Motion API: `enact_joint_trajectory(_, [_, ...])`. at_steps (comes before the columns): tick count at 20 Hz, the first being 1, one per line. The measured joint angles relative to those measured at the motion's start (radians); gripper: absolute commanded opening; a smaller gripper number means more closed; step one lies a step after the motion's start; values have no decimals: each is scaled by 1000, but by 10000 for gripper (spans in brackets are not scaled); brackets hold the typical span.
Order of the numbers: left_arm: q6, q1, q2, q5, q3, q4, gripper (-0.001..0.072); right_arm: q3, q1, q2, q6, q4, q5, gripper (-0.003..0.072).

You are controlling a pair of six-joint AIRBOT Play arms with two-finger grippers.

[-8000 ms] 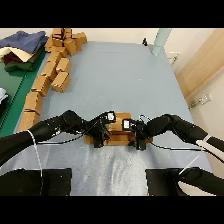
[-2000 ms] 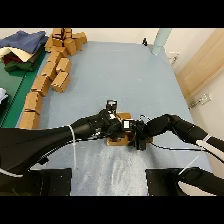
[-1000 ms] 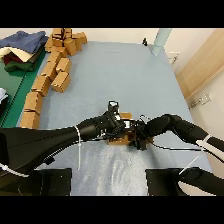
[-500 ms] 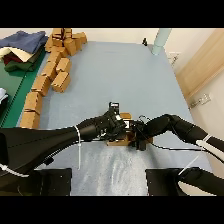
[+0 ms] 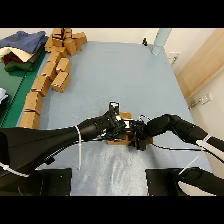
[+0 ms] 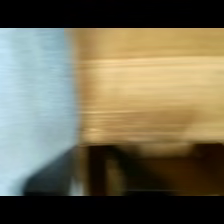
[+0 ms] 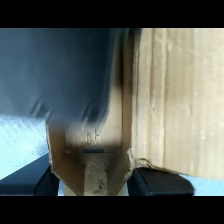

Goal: Fold the box.

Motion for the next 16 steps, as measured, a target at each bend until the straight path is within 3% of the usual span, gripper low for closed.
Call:
enact_joint_trajectory(8, [14,23,10,-99,32,-26,595,0,0,0,0,1,0,477])
enact_joint_trajectory(16, [208,221,12,-147,67,-326,595,0,0,0,2,2,0,477])
